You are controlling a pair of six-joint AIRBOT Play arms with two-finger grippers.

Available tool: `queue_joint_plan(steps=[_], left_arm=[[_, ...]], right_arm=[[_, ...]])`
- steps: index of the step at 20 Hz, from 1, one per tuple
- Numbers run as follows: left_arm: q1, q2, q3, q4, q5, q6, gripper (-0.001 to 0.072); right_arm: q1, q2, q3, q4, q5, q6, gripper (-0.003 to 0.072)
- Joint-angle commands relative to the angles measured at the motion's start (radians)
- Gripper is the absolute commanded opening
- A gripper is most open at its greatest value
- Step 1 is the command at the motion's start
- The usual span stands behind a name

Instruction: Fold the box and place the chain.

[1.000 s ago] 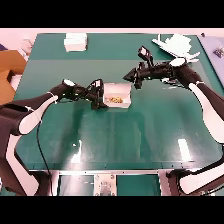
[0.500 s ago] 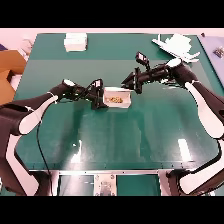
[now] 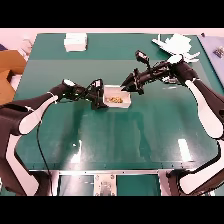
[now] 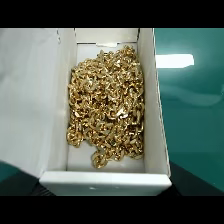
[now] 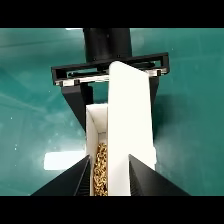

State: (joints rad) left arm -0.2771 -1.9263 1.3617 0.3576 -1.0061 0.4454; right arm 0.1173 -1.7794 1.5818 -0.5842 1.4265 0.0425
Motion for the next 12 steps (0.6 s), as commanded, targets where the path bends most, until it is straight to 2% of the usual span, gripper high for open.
queue_joint_plan(steps=[1, 4, 8, 10, 12], left_arm=[[0.001, 0.000, 0.000, 0.000, 0.000, 0.000, 0.0529], [0.001, 0.000, 0.000, 0.000, 0.000, 0.000, 0.0529], [0.001, 0.000, 0.000, 0.000, 0.000, 0.000, 0.0529], [0.000, 0.000, 0.000, 0.000, 0.000, 0.000, 0.0529], [0.000, 0.000, 0.000, 0.000, 0.000, 0.000, 0.0529]], right_arm=[[0.014, -0.001, 0.003, -0.038, -0.024, 0.002, 0.0292], [0.016, 0.000, 0.020, -0.029, -0.029, -0.002, 0.0289], [0.011, 0.000, 0.169, 0.072, 0.123, 0.067, 0.0290], [0.011, 0.000, 0.222, 0.072, 0.088, 0.070, 0.0282], [0.011, -0.009, 0.223, 0.044, 0.026, 0.070, 0.0283]])
